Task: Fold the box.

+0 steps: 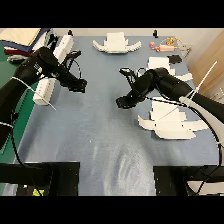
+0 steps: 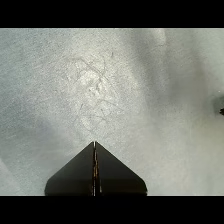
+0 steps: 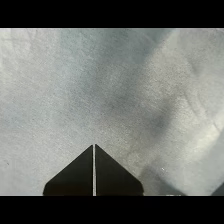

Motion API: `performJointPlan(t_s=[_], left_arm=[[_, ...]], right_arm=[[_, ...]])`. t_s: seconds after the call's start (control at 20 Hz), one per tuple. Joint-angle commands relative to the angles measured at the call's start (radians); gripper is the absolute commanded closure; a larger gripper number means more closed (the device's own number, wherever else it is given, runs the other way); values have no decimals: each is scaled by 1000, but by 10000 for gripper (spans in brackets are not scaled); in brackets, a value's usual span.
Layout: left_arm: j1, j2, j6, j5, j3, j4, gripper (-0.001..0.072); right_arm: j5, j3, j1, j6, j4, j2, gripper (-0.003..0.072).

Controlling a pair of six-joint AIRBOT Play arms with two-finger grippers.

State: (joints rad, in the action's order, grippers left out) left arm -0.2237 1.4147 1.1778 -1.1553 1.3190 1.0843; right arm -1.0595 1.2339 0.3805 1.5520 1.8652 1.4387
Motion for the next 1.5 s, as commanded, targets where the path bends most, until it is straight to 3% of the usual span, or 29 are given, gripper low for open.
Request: performJointPlan(t_s=[0.0,0.8,1.05,1.1,1.25,1.3,1.35,1.45], left_arm=[[0,0,0,0,1,0,693],[0,0,0,0,1,0,693],[0,0,0,15,1,0,693],[0,0,0,33,2,0,693],[-1,0,0,57,1,-24,693],[-1,0,0,56,1,-39,693],[-2,0,0,57,1,-56,693],[-1,0,0,81,1,-80,693]], right_arm=[[0,1,0,0,0,0,658],[18,1,0,-1,10,0,658],[50,7,-5,-45,161,12,682],[-16,39,-26,-85,110,11,682],[-405,220,-150,-164,-225,-2,678],[-504,259,-195,-177,-362,-14,581],[-581,281,-246,-175,-500,-29,423],[-640,275,-361,-158,-676,-51,323]])
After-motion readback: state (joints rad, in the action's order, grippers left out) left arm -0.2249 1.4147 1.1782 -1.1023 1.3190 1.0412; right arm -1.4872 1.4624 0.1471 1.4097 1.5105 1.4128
